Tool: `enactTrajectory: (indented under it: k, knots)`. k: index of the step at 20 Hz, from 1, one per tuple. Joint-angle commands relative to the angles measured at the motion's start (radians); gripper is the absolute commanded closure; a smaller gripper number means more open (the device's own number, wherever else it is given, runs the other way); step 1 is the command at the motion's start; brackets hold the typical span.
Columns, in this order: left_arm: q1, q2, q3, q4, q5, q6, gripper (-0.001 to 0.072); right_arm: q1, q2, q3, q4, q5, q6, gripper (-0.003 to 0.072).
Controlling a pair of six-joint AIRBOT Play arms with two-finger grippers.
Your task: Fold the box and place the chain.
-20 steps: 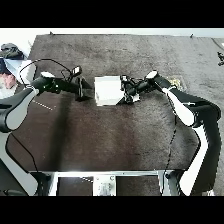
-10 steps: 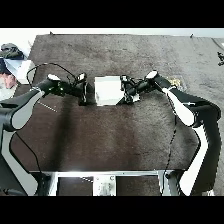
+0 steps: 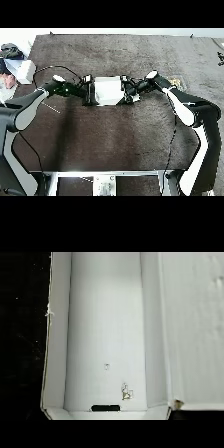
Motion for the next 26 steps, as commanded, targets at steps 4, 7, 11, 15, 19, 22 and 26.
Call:
enactTrajectory:
  k: [4, 7, 11, 15, 19, 22, 26]
  knots:
    - [-0.005, -0.013, 0.003, -0.007, 0.068, 0.052, -0.0011, 0.000, 0.000, 0.000, 0.000, 0.000, -0.002, 0.0256]
    - [-0.004, -0.014, 0.003, -0.008, 0.082, 0.064, -0.0011, 0.000, 0.000, 0.000, 0.000, 0.000, -0.002, 0.0256]
    - [-0.004, -0.014, 0.003, -0.008, 0.062, 0.041, -0.0011, 0.000, 0.000, 0.000, 0.000, 0.000, -0.002, 0.0256]
    - [-0.004, -0.014, 0.003, -0.027, 0.042, 0.040, -0.0011, 0.000, 0.000, 0.000, 0.000, 0.000, -0.002, 0.0255]
    - [-0.002, -0.014, 0.003, -0.026, 0.056, 0.025, -0.0011, 0.000, 0.000, 0.000, 0.000, 0.000, -0.002, 0.0256]
    - [0.001, -0.031, 0.005, -0.061, 0.054, 0.038, -0.0004, 0.000, 0.000, 0.000, 0.000, 0.000, -0.002, 0.0256]
    - [0.001, -0.030, 0.008, -0.065, 0.028, 0.051, -0.0003, 0.000, 0.000, 0.000, 0.000, 0.000, -0.002, 0.0255]
